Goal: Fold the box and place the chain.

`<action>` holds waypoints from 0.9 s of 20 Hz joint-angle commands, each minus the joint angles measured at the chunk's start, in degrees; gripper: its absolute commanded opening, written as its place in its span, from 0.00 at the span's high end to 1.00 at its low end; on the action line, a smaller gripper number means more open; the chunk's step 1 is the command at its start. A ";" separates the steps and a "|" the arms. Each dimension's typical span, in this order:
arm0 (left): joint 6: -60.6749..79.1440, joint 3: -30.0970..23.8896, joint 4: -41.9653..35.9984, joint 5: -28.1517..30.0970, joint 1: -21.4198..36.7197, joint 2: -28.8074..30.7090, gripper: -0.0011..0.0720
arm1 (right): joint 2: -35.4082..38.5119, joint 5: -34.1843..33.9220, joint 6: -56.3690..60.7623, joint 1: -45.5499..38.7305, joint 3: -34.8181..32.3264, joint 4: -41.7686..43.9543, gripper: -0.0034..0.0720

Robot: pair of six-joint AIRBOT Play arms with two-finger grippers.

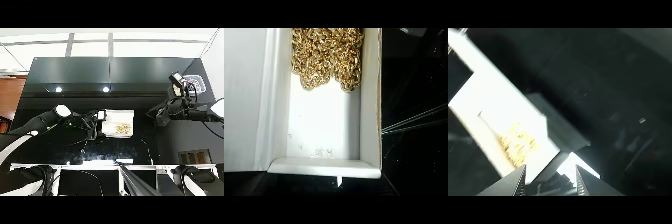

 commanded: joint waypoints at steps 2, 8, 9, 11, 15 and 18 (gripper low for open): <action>0.09 0.00 0.09 0.11 -0.04 0.00 0.35 | -2.08 -9.51 7.80 0.09 0.24 0.59 0.42; 0.11 0.00 0.07 -0.02 -0.04 0.00 0.35 | -17.99 -13.51 7.74 6.47 9.44 3.19 0.11; 0.11 0.00 0.07 0.00 -0.04 0.00 0.35 | -20.96 -13.31 7.69 7.72 10.56 3.15 0.12; 0.11 0.00 0.07 0.00 -0.04 0.00 0.35 | -25.33 -13.20 4.28 10.36 11.13 3.02 0.12; 0.11 0.00 0.07 -0.02 -0.04 0.00 0.35 | -25.31 -0.87 -12.81 12.11 12.04 2.75 0.12; 0.11 0.00 0.07 0.00 -0.04 0.00 0.35 | -23.19 9.14 -23.15 11.13 12.55 -1.11 0.12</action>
